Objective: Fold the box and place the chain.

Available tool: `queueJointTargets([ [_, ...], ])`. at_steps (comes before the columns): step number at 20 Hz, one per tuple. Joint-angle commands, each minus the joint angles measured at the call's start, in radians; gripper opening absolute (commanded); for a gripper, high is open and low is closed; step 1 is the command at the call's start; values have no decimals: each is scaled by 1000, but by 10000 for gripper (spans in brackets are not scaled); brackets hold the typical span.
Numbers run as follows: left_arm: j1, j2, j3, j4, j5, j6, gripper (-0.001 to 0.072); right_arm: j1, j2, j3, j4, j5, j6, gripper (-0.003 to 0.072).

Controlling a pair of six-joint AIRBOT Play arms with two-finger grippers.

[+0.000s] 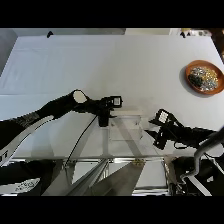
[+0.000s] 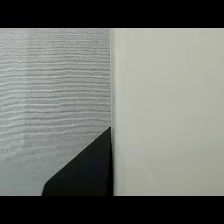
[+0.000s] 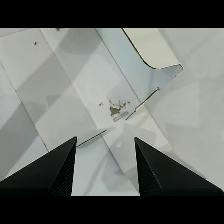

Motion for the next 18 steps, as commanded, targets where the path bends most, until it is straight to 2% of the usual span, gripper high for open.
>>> queueJointTargets([
  [1,-1,-1,0,2,0,2,11,1,0,0,0,0,0,395],
  [5,-1,-1,0,2,1,2,11,1,0,0,0,0,0,393],
  [6,-1,-1,0,2,0,2,11,1,0,0,0,0,0,353],
  [7,-1,-1,0,2,1,2,11,1,0,0,0,5,0,222],
  [8,-1,-1,0,2,1,2,11,1,0,0,0,11,0,147],
  [9,-1,-1,0,2,1,2,11,1,0,0,0,18,-3,119],
  [10,-1,-1,0,2,0,2,11,1,-1,0,0,24,-11,28],
  [14,-1,-1,0,2,1,2,11,1,-83,0,2,66,-174,18],
  [15,-1,-1,0,2,1,2,11,1,-127,0,7,68,-208,60],
  [17,-1,-1,0,2,0,2,11,1,-219,0,14,61,-274,439],
  [18,-1,-1,0,2,1,2,11,1,-258,0,18,52,-311,551],
])
